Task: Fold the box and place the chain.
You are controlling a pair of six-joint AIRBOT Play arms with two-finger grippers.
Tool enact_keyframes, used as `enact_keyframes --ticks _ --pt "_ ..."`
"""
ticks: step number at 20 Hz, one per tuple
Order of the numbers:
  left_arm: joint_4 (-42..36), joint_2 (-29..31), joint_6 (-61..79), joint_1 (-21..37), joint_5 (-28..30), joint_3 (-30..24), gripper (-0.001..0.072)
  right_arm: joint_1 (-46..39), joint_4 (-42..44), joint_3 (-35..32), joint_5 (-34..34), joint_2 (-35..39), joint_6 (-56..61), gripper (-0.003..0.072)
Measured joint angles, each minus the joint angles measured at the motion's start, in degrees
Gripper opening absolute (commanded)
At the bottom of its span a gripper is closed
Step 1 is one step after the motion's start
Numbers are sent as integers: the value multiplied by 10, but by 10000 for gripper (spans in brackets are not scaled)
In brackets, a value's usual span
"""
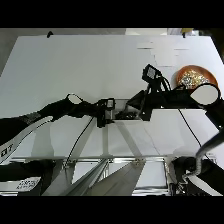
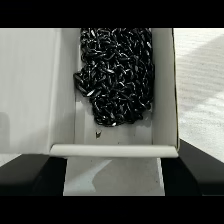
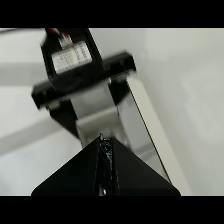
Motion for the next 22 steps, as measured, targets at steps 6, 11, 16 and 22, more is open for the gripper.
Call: enact_keyframes --ticks 6,11,16,22 --pt "0 0 0 0 0 0 271 35 -3 0 -58 -46 35 105" --pt "0 0 0 0 0 0 271 40 -20 9 -41 -69 40 334" --pt "0 0 0 0 0 0 271 2 -43 90 -7 -94 39 154" --pt "0 0 0 0 0 0 271 -26 -59 133 14 -191 18 53"
